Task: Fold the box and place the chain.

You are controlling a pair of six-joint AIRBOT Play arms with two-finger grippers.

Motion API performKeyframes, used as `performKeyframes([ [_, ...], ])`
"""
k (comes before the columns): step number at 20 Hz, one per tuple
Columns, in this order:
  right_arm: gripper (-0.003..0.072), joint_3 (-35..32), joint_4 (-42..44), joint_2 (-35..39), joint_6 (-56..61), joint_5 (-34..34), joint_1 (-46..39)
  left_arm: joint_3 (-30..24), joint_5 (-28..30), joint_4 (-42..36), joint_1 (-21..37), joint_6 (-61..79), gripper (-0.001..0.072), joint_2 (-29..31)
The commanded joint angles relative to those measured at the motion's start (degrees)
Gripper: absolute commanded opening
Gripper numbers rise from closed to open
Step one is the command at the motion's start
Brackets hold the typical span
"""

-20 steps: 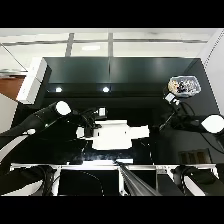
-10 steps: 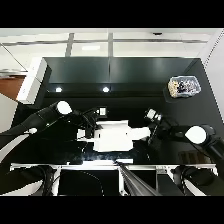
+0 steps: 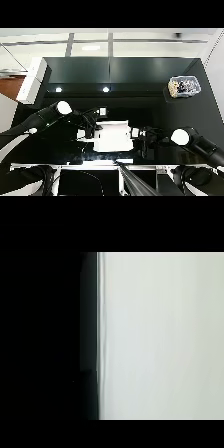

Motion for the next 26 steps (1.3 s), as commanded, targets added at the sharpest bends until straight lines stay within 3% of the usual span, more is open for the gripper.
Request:
performKeyframes([
  [1,0.0709,-0.02,2.58,-3.41,-6.62,-0.87,1.95,-0.02,-0.02,0.04,-0.02,0.00,0.0028,-0.04],
  [9,0.0709,-0.02,6.58,-3.89,-6.93,-12.66,9.55,-0.02,-0.02,0.04,-0.02,0.00,0.0028,-0.04],
  [16,0.0709,-0.02,6.49,-3.91,-5.84,-15.69,10.93,-0.02,-0.02,0.04,-0.02,0.00,0.0028,-0.04],
  [20,0.0710,-0.02,6.40,-3.93,-5.84,-15.10,10.93,-0.02,-0.02,0.04,-0.02,0.00,0.0028,-0.04],
  [23,0.0709,-0.04,6.29,-3.96,-5.86,-10.49,10.95,-0.02,-0.02,0.04,-0.02,0.00,0.0028,-0.04],
  [26,0.0709,-0.44,4.96,-4.37,-5.79,-13.18,10.91,-0.02,-0.02,0.04,-0.02,0.00,0.0028,-0.04],
])
